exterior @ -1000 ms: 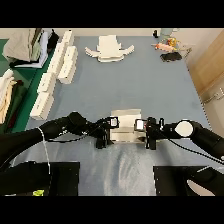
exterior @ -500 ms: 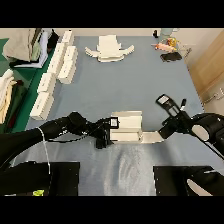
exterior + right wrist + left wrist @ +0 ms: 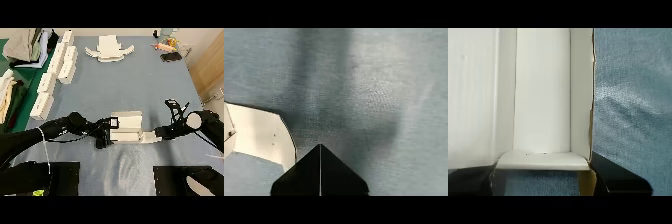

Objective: Fold the box.

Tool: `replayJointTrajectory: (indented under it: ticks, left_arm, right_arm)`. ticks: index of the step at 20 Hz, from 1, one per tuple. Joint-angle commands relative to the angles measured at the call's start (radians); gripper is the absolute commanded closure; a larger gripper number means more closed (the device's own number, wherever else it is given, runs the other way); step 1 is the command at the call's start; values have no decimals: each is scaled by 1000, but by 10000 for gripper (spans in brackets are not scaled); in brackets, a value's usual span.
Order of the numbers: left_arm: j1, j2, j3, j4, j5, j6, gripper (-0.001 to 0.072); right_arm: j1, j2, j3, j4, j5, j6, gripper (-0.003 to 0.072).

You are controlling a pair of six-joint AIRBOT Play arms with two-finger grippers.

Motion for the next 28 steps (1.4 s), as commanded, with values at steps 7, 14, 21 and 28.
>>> replayJointTrajectory:
  ticks: [7,14,21,28]
  left_arm:
    - [0,0,0,0,0,0,283]
    - [0,0,0,0,0,0,283]
    - [0,0,0,0,0,0,283]
    - [0,0,0,0,0,0,283]
  right_arm:
    - [-10,62,4,233,41,-121,682]
    - [-10,66,4,354,57,-196,340]
    - [-10,66,35,358,35,-195,341]
    - [-8,62,32,411,11,-196,254]
